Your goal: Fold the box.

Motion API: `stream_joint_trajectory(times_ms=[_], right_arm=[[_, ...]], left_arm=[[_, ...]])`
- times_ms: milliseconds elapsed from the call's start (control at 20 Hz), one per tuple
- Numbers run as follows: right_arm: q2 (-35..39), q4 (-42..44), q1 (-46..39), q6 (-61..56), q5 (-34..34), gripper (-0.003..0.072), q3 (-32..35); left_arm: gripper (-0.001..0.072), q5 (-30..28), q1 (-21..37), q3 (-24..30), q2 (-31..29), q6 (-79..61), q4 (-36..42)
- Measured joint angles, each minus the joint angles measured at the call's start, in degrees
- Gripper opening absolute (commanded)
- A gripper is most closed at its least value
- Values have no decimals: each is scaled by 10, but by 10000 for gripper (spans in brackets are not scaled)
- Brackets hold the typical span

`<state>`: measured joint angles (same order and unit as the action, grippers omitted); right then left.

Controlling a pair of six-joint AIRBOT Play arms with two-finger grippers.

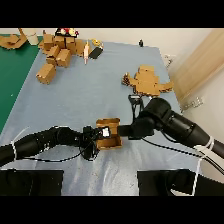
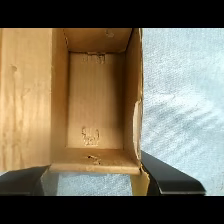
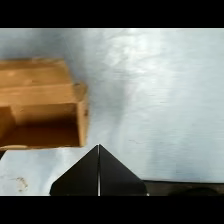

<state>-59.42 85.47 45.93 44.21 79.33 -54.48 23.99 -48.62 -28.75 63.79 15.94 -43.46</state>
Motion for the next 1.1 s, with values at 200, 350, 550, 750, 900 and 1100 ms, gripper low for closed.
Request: stream_joint_trajectory(times_ms=[200,350,550,750,900,1100], right_arm=[[2,27,-136,95,-39,1,15],[-54,199,-267,287,-120,1,25],[-180,482,-368,576,-140,1,18],[-269,632,-376,761,-85,1,1],[-287,678,-352,841,-40,0,2],[-248,697,-315,910,-37,0,38]], left_arm=[[539,0,0,0,0,0,0],[539,0,0,0,0,0,0],[539,0,0,0,0,0,0],[539,0,0,0,0,0,0],[539,0,0,0,0,0,0],[538,0,0,0,0,0,0]])
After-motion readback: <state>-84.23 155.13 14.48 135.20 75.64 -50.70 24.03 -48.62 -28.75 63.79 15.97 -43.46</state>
